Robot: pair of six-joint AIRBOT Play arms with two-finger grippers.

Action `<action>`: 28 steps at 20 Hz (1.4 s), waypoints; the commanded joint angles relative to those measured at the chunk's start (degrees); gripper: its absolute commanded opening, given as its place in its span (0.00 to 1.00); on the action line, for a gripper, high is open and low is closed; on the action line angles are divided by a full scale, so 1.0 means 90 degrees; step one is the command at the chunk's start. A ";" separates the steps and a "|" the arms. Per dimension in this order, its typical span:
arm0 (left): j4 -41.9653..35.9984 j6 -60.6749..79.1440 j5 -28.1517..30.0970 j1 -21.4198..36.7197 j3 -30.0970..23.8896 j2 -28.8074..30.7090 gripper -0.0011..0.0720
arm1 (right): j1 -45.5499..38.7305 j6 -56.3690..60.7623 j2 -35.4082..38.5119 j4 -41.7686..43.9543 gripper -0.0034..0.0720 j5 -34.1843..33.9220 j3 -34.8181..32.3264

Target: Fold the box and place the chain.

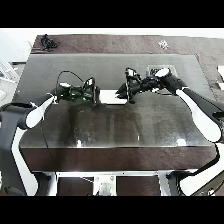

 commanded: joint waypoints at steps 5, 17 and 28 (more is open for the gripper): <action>0.0002 0.0000 0.0002 0.0000 0.0000 0.0005 0.87 | 0.0126 -0.0379 0.0000 0.0097 0.36 -0.0228 -0.0124; 0.0002 0.0000 0.0002 0.0000 0.0000 0.0005 0.87 | 0.0119 -0.0588 0.0097 0.0051 0.36 -0.0522 -0.0121; 0.0002 0.0000 0.0002 0.0000 0.0000 0.0005 0.87 | 0.0121 -0.0588 0.0255 0.0083 0.36 -0.0879 0.0070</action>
